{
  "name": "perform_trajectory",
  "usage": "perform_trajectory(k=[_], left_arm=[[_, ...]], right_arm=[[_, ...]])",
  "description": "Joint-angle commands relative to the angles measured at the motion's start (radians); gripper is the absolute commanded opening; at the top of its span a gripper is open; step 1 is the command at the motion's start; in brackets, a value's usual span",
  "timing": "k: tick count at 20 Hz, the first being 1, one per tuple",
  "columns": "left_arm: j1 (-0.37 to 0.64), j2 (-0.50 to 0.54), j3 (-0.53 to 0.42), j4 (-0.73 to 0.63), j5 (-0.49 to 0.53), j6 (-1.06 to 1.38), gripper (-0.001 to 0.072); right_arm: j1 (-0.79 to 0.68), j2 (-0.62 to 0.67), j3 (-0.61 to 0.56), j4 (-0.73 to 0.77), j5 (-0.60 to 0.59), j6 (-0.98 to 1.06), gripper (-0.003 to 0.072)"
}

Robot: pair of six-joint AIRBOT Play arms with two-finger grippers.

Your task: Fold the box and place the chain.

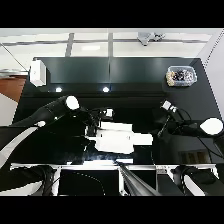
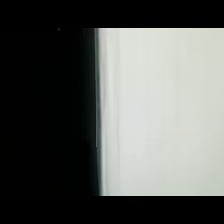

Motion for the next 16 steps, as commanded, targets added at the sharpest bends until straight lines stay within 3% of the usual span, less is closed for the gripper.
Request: perform_trajectory(k=[1,7,11,16], left_arm=[[0.001,0.014,0.000,-0.001,0.011,-0.051,0.0026],[0.000,0.013,0.000,0.006,0.028,-0.119,0.0026],[0.000,0.008,0.000,0.018,0.109,-0.119,0.0026],[0.000,0.008,0.000,0.015,0.103,-0.119,0.0026]], right_arm=[[0.094,-0.001,-0.019,0.014,-0.001,-0.053,0.0706],[0.251,-0.001,-0.055,0.007,-0.084,-0.071,0.0706],[0.306,-0.015,-0.071,0.006,-0.101,-0.071,0.0706],[0.377,-0.066,-0.074,0.003,-0.121,-0.083,0.0706]])
